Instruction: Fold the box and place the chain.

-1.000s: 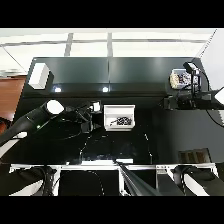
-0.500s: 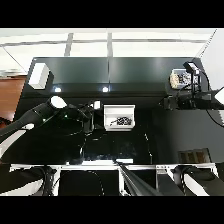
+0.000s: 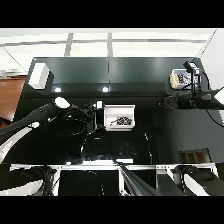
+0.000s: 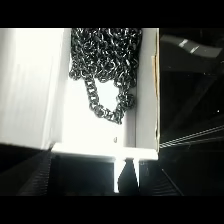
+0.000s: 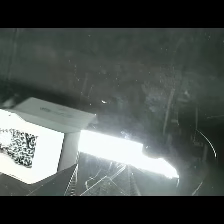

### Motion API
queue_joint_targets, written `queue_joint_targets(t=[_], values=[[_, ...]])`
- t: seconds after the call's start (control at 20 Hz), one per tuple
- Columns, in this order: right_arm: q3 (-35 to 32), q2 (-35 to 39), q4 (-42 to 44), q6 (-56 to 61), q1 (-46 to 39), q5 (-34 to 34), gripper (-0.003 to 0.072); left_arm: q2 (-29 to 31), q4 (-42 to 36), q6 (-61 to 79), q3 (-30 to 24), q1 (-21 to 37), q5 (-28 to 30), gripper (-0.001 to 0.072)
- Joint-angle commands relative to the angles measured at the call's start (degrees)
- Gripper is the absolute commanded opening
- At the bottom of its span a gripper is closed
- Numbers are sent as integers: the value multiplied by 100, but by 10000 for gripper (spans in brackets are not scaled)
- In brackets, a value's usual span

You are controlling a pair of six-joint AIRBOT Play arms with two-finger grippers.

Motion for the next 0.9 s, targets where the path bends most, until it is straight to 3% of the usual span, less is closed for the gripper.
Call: queue_joint_targets(t=[0.0,0.1,0.15,0.2,0.25,0.3,0.35,0.5,0.7,0.85], values=[[7,-11,-2,0,96,-184,367,-55,-59,140,13,-140,168,719],[7,-90,0,2,267,-435,368,-55,-52,203,17,-216,234,712],[7,-160,2,7,391,-623,367,-55,-55,201,15,-227,278,664],[7,-254,44,7,542,-846,368,-55,-59,197,17,-238,310,539],[7,-385,157,13,721,-1158,374,-55,-55,181,17,-245,323,469],[7,-546,402,22,920,-1552,608,-55,-55,179,17,-245,323,465],[9,-721,640,-11,1113,-1963,718,-55,-55,179,17,-245,323,465],[9,-1456,1272,-96,1480,-2830,712,-55,-55,179,17,-245,323,465],[15,-1945,1429,-1849,1672,-1952,711,-55,-55,181,17,-245,323,465],[299,-1818,1327,-4297,1659,-901,711,-55,-55,179,17,-245,323,465]])
